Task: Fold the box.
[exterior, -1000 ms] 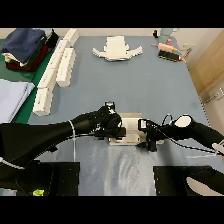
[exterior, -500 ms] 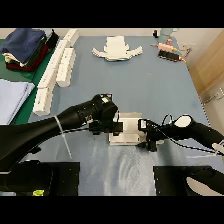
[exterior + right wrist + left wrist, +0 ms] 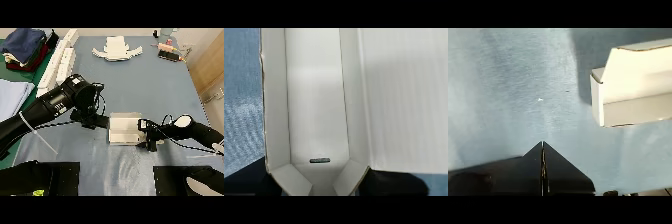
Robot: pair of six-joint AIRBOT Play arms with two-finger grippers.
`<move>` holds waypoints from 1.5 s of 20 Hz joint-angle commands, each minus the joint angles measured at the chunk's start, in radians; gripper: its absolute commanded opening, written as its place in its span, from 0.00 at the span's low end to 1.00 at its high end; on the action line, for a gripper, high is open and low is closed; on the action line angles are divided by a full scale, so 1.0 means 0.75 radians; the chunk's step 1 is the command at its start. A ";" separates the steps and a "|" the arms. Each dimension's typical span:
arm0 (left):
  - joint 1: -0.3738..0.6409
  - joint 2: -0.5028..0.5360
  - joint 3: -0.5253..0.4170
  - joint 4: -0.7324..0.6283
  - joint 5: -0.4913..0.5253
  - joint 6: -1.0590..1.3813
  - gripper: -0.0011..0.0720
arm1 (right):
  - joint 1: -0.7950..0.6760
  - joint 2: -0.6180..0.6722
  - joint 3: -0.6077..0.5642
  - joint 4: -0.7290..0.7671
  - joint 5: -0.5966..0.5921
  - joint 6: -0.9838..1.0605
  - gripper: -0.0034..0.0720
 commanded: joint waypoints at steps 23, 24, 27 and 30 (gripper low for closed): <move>0.436 0.100 -0.925 -1.311 0.979 3.073 0.96 | 0.001 0.001 0.001 0.001 0.001 0.000 0.85; 0.417 0.085 -0.924 -1.351 0.980 3.128 0.96 | 0.001 0.001 0.001 0.001 0.001 0.000 0.85; 0.367 0.047 -0.921 -1.493 0.991 3.261 0.96 | 0.001 0.001 0.001 0.001 0.001 0.000 0.85; 0.348 -0.009 -0.897 -1.497 0.997 3.264 0.96 | 0.001 0.001 0.001 0.001 0.001 0.000 0.85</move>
